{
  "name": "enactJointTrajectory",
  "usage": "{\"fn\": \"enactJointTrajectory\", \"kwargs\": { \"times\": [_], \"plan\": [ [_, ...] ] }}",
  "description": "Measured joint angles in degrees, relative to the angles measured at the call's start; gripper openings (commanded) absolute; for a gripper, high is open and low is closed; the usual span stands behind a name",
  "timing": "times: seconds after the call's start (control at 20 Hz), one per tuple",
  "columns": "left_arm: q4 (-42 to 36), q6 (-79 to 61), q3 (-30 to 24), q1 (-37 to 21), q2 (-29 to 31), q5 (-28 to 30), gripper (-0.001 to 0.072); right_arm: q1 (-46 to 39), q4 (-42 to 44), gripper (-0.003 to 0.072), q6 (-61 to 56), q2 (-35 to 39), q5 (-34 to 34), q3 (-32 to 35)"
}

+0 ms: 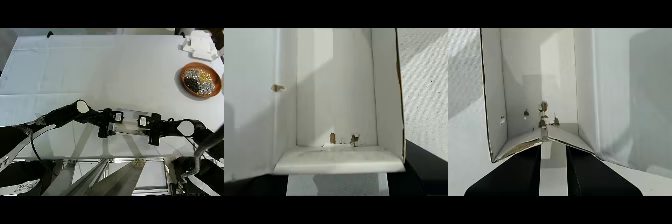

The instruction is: Fold the box and place the chain.

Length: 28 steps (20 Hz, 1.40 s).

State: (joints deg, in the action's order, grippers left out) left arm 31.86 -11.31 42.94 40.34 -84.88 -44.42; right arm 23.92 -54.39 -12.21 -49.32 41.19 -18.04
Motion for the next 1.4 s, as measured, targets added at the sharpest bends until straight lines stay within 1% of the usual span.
{"fn": "enactJointTrajectory", "kwargs": {
  "times": [0.3,0.4,0.45,0.5,0.65,0.7,0.75,0.8,1.0,1.15,1.25,1.3,1.4],
  "plan": [
    [-0.04,0.0,-0.02,0.0,0.0,0.02,0.0334,0.0,4.26,0.0161,2.56,-0.09,-0.44,-0.02],
    [-0.07,0.0,-0.02,0.0,0.0,0.02,0.0334,0.02,5.2,0.0211,3.1,-0.09,-0.52,-0.02],
    [-0.07,0.0,-0.02,0.0,0.0,0.02,0.0334,0.02,5.49,0.0332,3.26,-0.09,-0.52,-0.02],
    [-0.09,0.0,-0.02,0.0,0.0,0.09,0.0334,0.02,5.79,0.04,3.48,-0.09,-0.48,-0.02],
    [-0.11,0.02,-0.02,0.0,0.0,0.09,0.0334,0.04,6.01,0.0399,3.69,-0.09,-0.48,-0.04],
    [-0.09,0.02,-0.02,0.0,0.0,0.09,0.0334,0.04,6.03,0.0363,3.72,-0.09,-0.48,-0.04],
    [-0.09,0.02,-0.02,0.0,0.0,0.09,0.0334,0.04,6.14,0.0177,3.74,-0.09,-0.48,-0.04],
    [-0.11,0.07,-0.02,0.0,0.0,0.04,0.0334,0.02,6.38,0.0022,3.74,-0.09,-0.5,-0.04],
    [-0.13,0.07,-0.02,0.02,0.0,-0.02,0.0334,0.04,8.41,0.0013,2.56,1.31,0.44,-0.11],
    [-0.13,-0.04,-0.02,0.02,0.0,0.0,0.0334,0.04,8.68,0.0013,-5.42,5.31,1.09,-0.15],
    [-0.13,-0.04,-0.02,0.02,0.0,0.0,0.0334,0.04,6.08,0.0012,-16.26,9.66,1.36,-0.17],
    [-0.11,-0.04,-0.02,0.02,0.0,0.0,0.0334,0.04,3.34,0.0012,-23.71,12.26,1.7,-0.22],
    [-0.11,-0.02,-0.02,0.02,0.0,0.0,0.0334,0.04,-4.96,0.0012,-41.33,17.38,3.43,-0.33]
  ]
}}
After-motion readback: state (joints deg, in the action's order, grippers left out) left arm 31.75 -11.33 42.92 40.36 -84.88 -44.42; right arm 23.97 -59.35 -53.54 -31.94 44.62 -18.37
